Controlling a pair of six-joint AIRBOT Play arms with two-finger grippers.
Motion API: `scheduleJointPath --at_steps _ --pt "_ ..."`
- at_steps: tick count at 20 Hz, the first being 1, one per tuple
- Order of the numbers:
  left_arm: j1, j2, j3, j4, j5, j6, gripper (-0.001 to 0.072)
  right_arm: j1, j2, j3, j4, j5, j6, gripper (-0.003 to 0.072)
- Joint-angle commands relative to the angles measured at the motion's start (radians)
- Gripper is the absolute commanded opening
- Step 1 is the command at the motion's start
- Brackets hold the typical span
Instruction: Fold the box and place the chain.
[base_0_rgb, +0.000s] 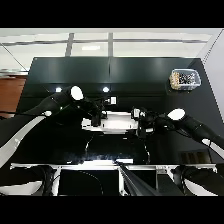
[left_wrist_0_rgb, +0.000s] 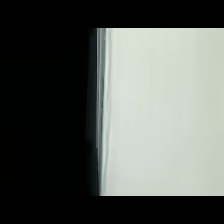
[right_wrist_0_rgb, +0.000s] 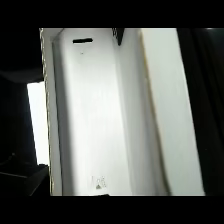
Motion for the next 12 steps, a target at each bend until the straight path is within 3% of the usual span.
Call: scheduleJointPath --at_steps 1,5,12 --pt "-0.031 0.0 0.0 0.0 -0.031 -0.02 0.0024 0.011 -0.004 0.001 -0.064 -0.002 -0.007 0.0701" --pt "-0.042 0.0 0.0 0.005 0.026 -0.026 0.0024 0.01 -0.004 0.0 -0.106 -0.002 -0.006 0.0701" --pt "-0.001 -0.001 0.0 0.008 0.029 -0.068 0.0024 0.008 -0.006 0.0 -0.135 -0.006 0.009 0.0701"
